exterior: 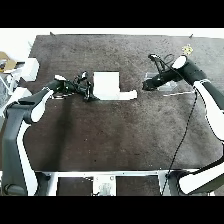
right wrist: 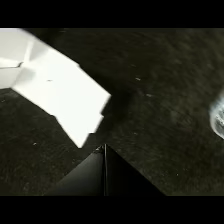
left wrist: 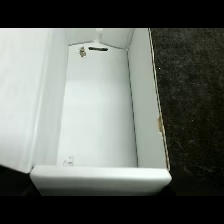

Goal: Fold the box and place the chain.

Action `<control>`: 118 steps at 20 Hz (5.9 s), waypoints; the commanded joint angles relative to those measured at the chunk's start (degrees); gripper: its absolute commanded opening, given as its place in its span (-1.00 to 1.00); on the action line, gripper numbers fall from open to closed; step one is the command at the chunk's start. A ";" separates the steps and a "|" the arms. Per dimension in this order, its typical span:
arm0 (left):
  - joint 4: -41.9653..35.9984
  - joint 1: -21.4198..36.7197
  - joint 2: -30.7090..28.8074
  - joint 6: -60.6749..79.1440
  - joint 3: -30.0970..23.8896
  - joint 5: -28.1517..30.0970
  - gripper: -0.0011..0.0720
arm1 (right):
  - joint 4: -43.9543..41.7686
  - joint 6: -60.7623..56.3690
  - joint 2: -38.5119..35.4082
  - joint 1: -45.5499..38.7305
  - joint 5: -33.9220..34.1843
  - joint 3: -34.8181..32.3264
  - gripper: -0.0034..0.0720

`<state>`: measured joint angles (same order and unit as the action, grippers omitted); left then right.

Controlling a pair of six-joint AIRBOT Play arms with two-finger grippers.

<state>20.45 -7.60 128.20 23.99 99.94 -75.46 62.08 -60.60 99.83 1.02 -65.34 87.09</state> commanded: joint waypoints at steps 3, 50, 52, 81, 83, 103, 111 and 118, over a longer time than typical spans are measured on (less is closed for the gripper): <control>0.04 0.02 0.02 0.00 0.00 0.00 0.46 | -7.58 -6.19 4.50 -1.49 3.56 -2.71 -0.90; 0.02 0.02 0.02 0.00 0.00 0.00 0.46 | 24.72 -44.17 17.35 25.05 -5.81 24.11 -0.06; 0.02 0.02 0.02 0.00 0.00 0.00 0.46 | 26.49 -45.86 19.04 26.34 -6.75 26.53 -0.06; 0.02 0.02 0.02 0.00 0.00 0.00 0.46 | 33.27 -55.84 21.90 27.98 -5.79 26.95 -0.88; 0.02 0.02 0.02 0.00 0.00 0.00 0.46 | 33.27 -55.74 21.57 27.98 -5.79 26.95 0.01; 0.02 0.02 0.02 0.00 0.00 0.00 0.46 | 34.36 -31.39 5.07 18.91 -7.96 26.93 0.00; 0.02 0.02 0.02 0.00 0.00 0.00 0.46 | 32.33 -29.14 8.26 2.62 -7.45 26.80 -0.39; 0.02 0.02 0.02 0.00 0.00 0.02 0.46 | 23.87 -24.59 15.30 0.46 -8.68 26.80 -0.21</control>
<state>20.47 -7.60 128.22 23.99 99.94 -75.48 89.76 -87.50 112.73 2.31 -73.82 113.89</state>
